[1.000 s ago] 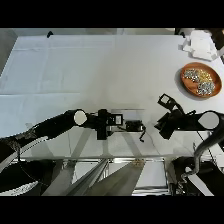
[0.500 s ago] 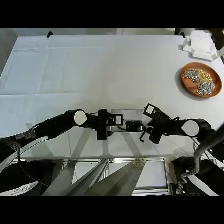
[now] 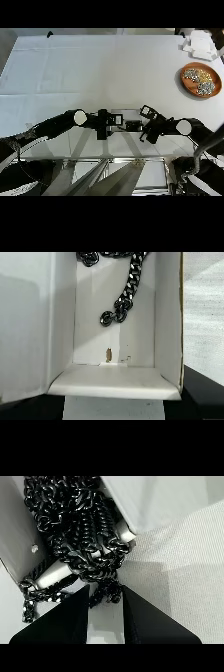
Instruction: Fold the box and place the chain.
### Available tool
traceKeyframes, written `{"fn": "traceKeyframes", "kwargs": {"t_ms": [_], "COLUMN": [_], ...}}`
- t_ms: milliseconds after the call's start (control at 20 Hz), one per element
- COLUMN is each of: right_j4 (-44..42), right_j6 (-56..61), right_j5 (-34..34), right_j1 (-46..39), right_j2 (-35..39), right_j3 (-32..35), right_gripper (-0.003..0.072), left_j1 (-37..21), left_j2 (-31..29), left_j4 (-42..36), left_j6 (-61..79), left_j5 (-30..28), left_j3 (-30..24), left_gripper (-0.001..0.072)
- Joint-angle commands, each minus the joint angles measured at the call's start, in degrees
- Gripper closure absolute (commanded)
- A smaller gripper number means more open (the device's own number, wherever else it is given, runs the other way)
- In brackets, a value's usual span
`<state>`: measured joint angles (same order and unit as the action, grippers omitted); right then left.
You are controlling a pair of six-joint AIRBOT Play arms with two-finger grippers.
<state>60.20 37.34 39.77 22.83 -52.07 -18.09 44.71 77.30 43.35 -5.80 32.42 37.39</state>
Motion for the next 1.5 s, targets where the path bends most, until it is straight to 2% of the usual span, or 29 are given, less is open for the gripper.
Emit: {"fn": "traceKeyframes", "kwargs": {"t_ms": [0, 500, 550, 600, 900, 1150, 1450], "right_j4": [0.2, 1.3, 1.3, 1.3, 1.5, 7.6, 4.3], "right_j6": [1.8, 1.7, 1.7, 1.7, 3.5, 9.3, 12.2], "right_j5": [-1.2, -2.1, -2.1, -2.1, -2.4, 2.2, 7.4], "right_j1": [0.1, 0.1, 0.1, 0.1, 0.1, 0.1, 0.1], "right_j2": [-0.2, -0.2, -0.2, -0.2, 0.5, 9.2, 24.3], "right_j3": [0.0, 1.2, 1.2, 1.2, 0.7, -1.5, -2.0], "right_gripper": [0.0489, 0.0511, 0.0566, 0.0671, 0.0670, 0.0670, 0.0671], "left_j1": [0.0, 0.0, 0.0, 0.0, 0.0, 0.0, 0.0], "left_j2": [0.0, 0.0, 0.0, 0.0, 0.0, 0.0, 0.0], "left_j4": [0.0, 0.0, 0.0, 0.0, 0.0, 0.0, 0.0], "left_j6": [0.0, 0.0, 0.0, 0.0, 0.0, 0.0, 0.0], "left_j5": [0.0, 0.0, 0.0, 0.0, 0.0, 0.0, 0.0], "left_j3": [0.0, 0.0, 0.0, 0.0, 0.0, 0.0, 0.0], "left_gripper": [0.0362, 0.0362, 0.0362, 0.0362, 0.0362, 0.0362, 0.0362]}}
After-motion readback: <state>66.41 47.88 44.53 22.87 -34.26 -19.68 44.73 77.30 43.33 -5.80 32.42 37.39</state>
